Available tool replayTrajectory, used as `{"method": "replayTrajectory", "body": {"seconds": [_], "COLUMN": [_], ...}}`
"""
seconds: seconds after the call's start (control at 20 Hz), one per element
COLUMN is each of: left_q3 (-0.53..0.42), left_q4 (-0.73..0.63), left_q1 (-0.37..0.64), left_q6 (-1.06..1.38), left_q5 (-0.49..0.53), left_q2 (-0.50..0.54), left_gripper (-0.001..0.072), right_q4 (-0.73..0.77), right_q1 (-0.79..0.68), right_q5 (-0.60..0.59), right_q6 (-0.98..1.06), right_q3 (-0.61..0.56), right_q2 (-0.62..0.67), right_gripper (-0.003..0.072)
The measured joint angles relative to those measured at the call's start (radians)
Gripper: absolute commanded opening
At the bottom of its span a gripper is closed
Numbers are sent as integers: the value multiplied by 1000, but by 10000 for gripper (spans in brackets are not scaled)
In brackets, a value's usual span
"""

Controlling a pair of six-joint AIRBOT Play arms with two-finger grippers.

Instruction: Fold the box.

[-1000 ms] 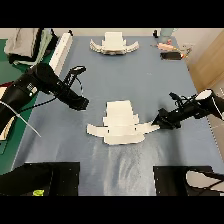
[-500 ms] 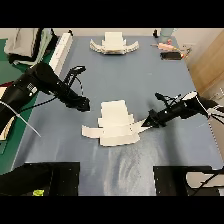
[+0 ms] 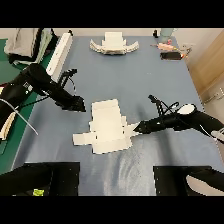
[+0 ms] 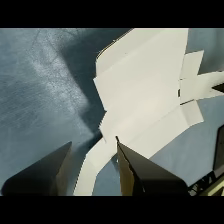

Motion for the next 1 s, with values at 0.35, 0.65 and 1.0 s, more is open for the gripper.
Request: {"method": "replayTrajectory", "body": {"seconds": [0.35, 0.65, 1.0], "left_q3": [-28, -31, -31], "left_q4": [-204, -360, -410], "left_q1": [48, 50, 53], "left_q6": [170, 329, 457], "left_q5": [47, 9, -94], "left_q2": [-203, -316, -352], "left_gripper": [553, 424, 15], "right_q4": [28, 34, 33], "right_q1": [79, 104, 108], "right_q5": [-64, -82, -93], "right_q6": [-3, 2, 8], "right_q3": [-35, -39, -39], "right_q2": [51, 56, 56], "right_gripper": [2, 2, 2]}}
